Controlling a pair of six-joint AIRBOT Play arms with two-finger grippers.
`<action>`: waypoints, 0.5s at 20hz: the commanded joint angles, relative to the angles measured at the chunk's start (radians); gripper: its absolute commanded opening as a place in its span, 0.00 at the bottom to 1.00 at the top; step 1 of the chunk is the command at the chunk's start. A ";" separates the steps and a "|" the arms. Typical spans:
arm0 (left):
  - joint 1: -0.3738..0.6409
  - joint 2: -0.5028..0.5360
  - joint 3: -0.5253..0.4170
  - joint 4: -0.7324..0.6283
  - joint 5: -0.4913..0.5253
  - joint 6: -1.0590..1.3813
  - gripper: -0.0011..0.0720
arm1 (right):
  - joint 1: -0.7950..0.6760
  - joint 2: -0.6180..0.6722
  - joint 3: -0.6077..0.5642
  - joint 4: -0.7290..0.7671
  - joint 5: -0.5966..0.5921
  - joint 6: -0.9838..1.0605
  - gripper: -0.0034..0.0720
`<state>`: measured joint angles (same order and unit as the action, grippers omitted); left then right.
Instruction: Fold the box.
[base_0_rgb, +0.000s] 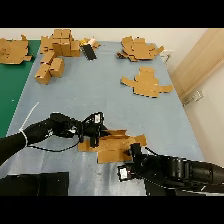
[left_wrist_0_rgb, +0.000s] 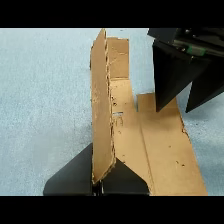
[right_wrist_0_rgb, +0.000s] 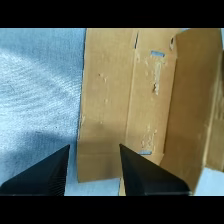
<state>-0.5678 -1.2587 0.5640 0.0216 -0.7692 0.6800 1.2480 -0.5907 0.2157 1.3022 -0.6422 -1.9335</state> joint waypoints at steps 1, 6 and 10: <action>0.000 0.000 0.000 0.000 0.000 0.000 0.03 | 0.005 -0.015 -0.003 -0.043 0.024 0.005 0.67; 0.000 0.000 0.000 0.000 0.000 0.000 0.03 | 0.005 -0.023 -0.003 -0.098 0.017 0.005 0.67; 0.000 0.000 0.000 0.000 0.000 0.000 0.03 | 0.006 -0.033 -0.003 -0.100 0.015 0.005 0.67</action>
<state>-0.5678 -1.2587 0.5644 0.0216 -0.7692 0.6800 1.2530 -0.6186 0.2131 1.2148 -0.6243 -1.9285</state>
